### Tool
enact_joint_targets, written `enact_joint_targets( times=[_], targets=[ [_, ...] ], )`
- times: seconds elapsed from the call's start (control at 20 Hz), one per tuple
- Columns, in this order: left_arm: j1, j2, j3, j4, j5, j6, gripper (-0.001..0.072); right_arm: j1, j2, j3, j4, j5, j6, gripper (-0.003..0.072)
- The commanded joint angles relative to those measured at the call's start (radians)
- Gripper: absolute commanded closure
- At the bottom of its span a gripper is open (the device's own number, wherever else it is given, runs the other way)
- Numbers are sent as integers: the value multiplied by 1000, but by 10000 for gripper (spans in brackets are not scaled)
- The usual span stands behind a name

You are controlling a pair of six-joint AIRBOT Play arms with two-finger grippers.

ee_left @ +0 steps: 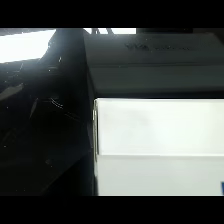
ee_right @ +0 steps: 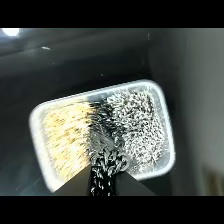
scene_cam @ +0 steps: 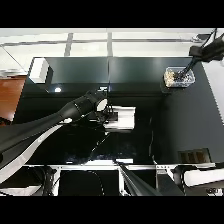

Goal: Fold the box and place the chain.

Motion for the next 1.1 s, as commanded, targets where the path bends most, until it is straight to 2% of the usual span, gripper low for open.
enact_joint_targets(
  times=[0.0,0.2,0.45,0.75,0.9,1.05],
  targets=[
    [0,0,1,0,0,0,682,5,206,-26,206,67,-186,675],
    [1,0,1,0,0,0,682,63,435,-51,255,107,-188,676],
    [1,0,1,0,0,0,681,154,619,-51,333,182,-195,677],
    [0,0,1,-3,0,0,681,270,660,-69,486,422,-196,676],
    [0,0,1,-3,0,0,682,343,660,-141,562,433,-201,676],
    [0,0,1,-3,0,0,681,392,660,-224,607,376,-204,676]
  ],
)
